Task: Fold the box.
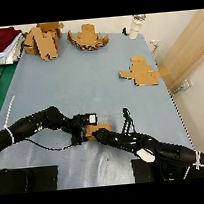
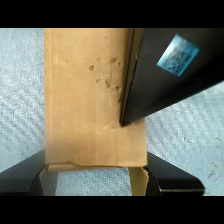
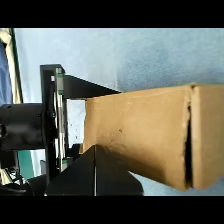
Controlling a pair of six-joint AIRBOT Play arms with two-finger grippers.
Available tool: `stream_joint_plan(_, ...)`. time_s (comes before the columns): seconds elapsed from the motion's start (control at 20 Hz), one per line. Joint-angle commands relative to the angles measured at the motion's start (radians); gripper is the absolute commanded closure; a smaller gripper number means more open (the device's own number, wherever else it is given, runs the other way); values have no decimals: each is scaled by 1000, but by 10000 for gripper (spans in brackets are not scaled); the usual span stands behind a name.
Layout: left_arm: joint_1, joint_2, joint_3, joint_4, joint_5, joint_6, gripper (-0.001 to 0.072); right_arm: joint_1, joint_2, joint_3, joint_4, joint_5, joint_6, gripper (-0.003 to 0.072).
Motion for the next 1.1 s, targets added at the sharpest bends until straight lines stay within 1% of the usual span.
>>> stream_joint_plan(0.0, 0, 0, 0, 0, -1, 0, 245, 11, -29, -1, 10, 2, 9, 685)
stream_joint_plan(0.2, 0, 0, 0, 0, -1, 0, 245, 45, -39, -1, 11, 2, 12, 685)
stream_joint_plan(0.55, 0, 0, 0, 0, -1, 0, 245, 45, -53, -1, 11, 25, 17, 685)
stream_joint_plan(1.05, 0, 0, 0, 0, -2, 0, 245, 45, -72, -1, 11, 20, 17, 685)
